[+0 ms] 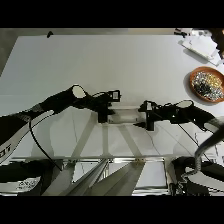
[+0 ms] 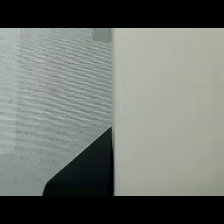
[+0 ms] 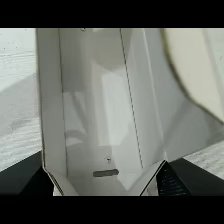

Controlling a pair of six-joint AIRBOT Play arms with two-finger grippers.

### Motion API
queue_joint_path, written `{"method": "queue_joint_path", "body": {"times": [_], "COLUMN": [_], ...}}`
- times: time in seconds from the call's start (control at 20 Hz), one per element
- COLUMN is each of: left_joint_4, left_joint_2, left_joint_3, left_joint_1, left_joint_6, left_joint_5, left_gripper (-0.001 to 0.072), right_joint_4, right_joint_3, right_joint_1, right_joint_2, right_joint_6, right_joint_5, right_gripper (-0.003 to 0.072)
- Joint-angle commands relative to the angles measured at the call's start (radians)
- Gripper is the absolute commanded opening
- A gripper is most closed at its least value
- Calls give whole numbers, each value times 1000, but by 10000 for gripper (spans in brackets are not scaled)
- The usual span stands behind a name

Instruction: Fold the box and place the chain.

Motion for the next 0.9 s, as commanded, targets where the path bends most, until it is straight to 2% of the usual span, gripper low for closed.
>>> {"method": "queue_joint_path", "body": {"times": [0.0, 0.1, 0.25, 0.65, 0.85], "left_joint_4": [0, 0, 0, 0, 0], "left_joint_2": [0, 0, 0, 0, 0], "left_joint_3": [0, 0, 0, 0, 0], "left_joint_1": [0, 0, 0, 0, 0], "left_joint_6": [0, 0, 0, 0, 0], "left_joint_5": [0, 0, 0, 0, 0], "left_gripper": [13, 13, 13, 13, 13], "right_joint_4": [-32, -42, -44, -81, -81], "right_joint_3": [1, 1, 1, 1, 1], "right_joint_1": [1, 10, 61, 64, 64], "right_joint_2": [-1, -1, -1, -1, -1], "right_joint_6": [11, 12, 11, 53, 53], "right_joint_5": [-27, -53, -77, -103, -99], "right_gripper": [580, 537, 537, 535, 462]}}
